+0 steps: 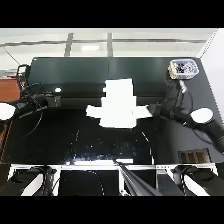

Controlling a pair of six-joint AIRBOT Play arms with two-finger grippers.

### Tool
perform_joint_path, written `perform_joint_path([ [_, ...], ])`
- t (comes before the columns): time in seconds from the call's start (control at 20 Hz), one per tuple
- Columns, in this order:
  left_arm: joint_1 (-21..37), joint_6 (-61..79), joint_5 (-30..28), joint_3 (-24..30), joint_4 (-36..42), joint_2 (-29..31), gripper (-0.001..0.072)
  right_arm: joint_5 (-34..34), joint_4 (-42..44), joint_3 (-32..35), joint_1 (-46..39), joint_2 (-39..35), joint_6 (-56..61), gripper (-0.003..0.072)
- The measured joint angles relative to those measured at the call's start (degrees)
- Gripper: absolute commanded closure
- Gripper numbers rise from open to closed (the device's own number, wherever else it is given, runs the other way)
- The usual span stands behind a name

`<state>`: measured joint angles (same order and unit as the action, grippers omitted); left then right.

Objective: Fold the box and place the chain.

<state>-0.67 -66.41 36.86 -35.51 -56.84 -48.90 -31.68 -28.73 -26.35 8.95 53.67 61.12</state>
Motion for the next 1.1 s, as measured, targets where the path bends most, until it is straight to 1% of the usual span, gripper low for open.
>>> perform_joint_path([
  [0.05,-0.13,0.04,0.52,0.02,1.55,-0.81,0.0121,2.21,1.14,1.84,2.16,-0.39,0.02,0.0667],
  [0.1,-0.42,0.33,1.36,-0.07,3.39,-1.92,0.0004,4.09,1.95,3.45,3.98,-0.68,0.04,0.0667],
  [0.2,-1.16,0.98,3.32,-1.25,6.47,-5.07,0.0005,5.86,3.06,5.51,6.12,-1.03,0.07,0.0667],
  [0.25,-1.44,1.16,5.25,-2.38,7.69,-7.26,0.0005,6.19,3.32,6.16,6.75,-1.14,0.11,0.0667],
  [0.35,-1.81,2.89,10.78,-5.60,11.39,-13.16,0.0006,6.54,3.74,6.99,7.65,-1.27,0.17,0.0667],
  [0.55,-2.75,9.68,22.80,-14.03,21.49,-27.54,0.0007,6.56,4.02,7.67,8.28,-1.38,0.09,0.0666],
  [0.65,-4.70,10.93,27.34,-18.99,22.08,-33.88,0.0008,6.14,4.02,7.80,8.41,-1.36,0.02,0.0667],
  [0.85,-10.01,10.75,34.36,-28.44,19.87,-44.68,0.0014,5.40,4.07,7.87,8.50,-1.38,-0.02,0.0667],
  [0.95,-11.61,10.73,38.38,-32.54,19.56,-49.35,0.0031,5.20,4.07,7.87,8.50,-1.36,-0.02,0.0667],
  [1.0,-12.13,11.04,40.61,-34.32,19.89,-51.47,0.0057,5.01,4.04,7.87,8.50,-1.38,-0.04,0.0667],
  [1.05,-12.48,11.85,42.73,-35.63,20.72,-53.07,0.0140,4.96,4.04,7.87,8.50,-1.36,-0.04,0.0667],
  [1.1,-12.81,12.85,44.98,-36.79,21.79,-54.42,0.0161,4.90,4.04,7.87,8.50,-1.38,-0.07,0.0666],
])
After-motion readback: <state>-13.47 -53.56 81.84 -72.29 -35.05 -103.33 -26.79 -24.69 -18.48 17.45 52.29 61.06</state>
